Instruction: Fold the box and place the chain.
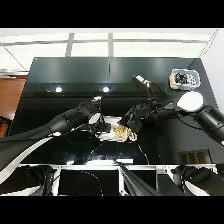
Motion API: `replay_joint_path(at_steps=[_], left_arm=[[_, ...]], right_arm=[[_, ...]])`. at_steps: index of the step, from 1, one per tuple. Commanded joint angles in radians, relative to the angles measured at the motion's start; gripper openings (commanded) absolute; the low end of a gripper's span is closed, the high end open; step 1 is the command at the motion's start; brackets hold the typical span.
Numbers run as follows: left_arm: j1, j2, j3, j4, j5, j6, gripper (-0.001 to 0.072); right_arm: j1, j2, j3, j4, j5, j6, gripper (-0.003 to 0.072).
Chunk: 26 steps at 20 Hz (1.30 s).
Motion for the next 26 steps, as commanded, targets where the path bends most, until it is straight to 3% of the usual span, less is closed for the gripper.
replay_joint_path(at_steps=[1, 4, 7, 10, 11, 12, 18, 20, 23, 26], left_arm=[[0.0, 0.0, 0.0, 0.0, 0.0, 0.0, 0.0032], [0.0, 0.0, 0.0, 0.0, 0.0, 0.0, 0.0032], [0.0, 0.0, 0.0, 0.0, 0.0, 0.0, 0.0032], [0.0, 0.0, 0.0, 0.0, 0.0, 0.0, 0.0032], [0.0, 0.0, 0.0, 0.0, 0.0, 0.0, 0.0032], [0.0, 0.0, 0.0, 0.0, 0.0, 0.0, 0.0032], [0.0, 0.0, 0.0, 0.0, 0.0, 0.0, 0.0032], [0.0, 0.0, 0.0, 0.0, 0.0, 0.0, 0.0032], [0.0, 0.0, 0.0, 0.0, 0.0, 0.0, 0.0032], [0.0, 0.0, 0.0, 0.0, 0.0, 0.0, 0.0032]], right_arm=[[-0.002, -0.023, -0.019, -0.014, 0.018, 0.002, 0.0329], [-0.079, 0.001, -0.008, -0.057, 0.125, -0.001, 0.0347], [-0.207, 0.042, -0.02, -0.282, 0.234, 0.0, 0.0347], [-0.228, 0.046, -0.159, -0.381, 0.166, -0.031, 0.0347], [-0.215, 0.046, -0.216, -0.379, 0.113, -0.071, 0.0411], [-0.19, 0.046, -0.27, -0.381, 0.046, -0.116, 0.072], [0.042, 0.044, -0.378, -0.372, -0.295, -0.478, 0.072], [0.07, 0.027, -0.379, -0.291, -0.384, -0.555, 0.072], [0.073, -0.016, -0.379, -0.172, -0.412, -0.703, 0.072], [0.073, -0.045, -0.379, -0.174, -0.411, -0.71, 0.072]])
